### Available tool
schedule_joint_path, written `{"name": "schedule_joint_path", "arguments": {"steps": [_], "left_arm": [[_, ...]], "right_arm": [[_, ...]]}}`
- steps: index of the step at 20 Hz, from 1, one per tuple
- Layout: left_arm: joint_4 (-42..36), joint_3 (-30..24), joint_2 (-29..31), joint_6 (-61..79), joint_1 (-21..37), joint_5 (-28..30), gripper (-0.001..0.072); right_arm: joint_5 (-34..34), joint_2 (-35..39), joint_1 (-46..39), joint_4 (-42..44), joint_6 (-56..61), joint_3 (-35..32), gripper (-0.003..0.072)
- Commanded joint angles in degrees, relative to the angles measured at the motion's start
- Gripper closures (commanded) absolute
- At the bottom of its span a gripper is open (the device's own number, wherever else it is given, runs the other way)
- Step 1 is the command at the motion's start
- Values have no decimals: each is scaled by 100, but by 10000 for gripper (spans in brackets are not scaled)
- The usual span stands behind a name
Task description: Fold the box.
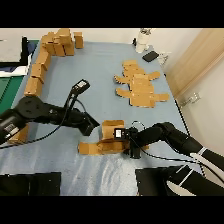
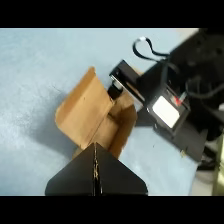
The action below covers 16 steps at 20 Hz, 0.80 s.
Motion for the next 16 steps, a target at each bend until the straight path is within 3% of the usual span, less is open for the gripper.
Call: {"name": "schedule_joint_path", "arguments": {"steps": [1,4,5,6,8,10,13,16], "left_arm": [[424,-188,466,1069,22,-721,700],[-11,-960,463,2896,540,-765,677],[-131,-1298,461,3493,645,-446,316],[-385,-1683,463,4146,660,166,26],[-1036,-2267,463,5193,634,898,16],[-1471,-2520,463,5954,448,953,17],[-1716,-2601,428,6151,131,1086,17],[-1834,-2599,234,6148,-229,1663,17]], "right_arm": [[0,-4,7,0,2,0,136],[0,-4,4,-2,2,2,136],[-2,-4,4,-2,2,2,135],[-2,-4,4,-2,2,2,135],[-4,-4,4,0,2,2,135],[-2,-4,4,-9,2,2,136],[-2,-4,4,-11,2,2,136],[-2,-4,4,-20,2,2,135]]}}
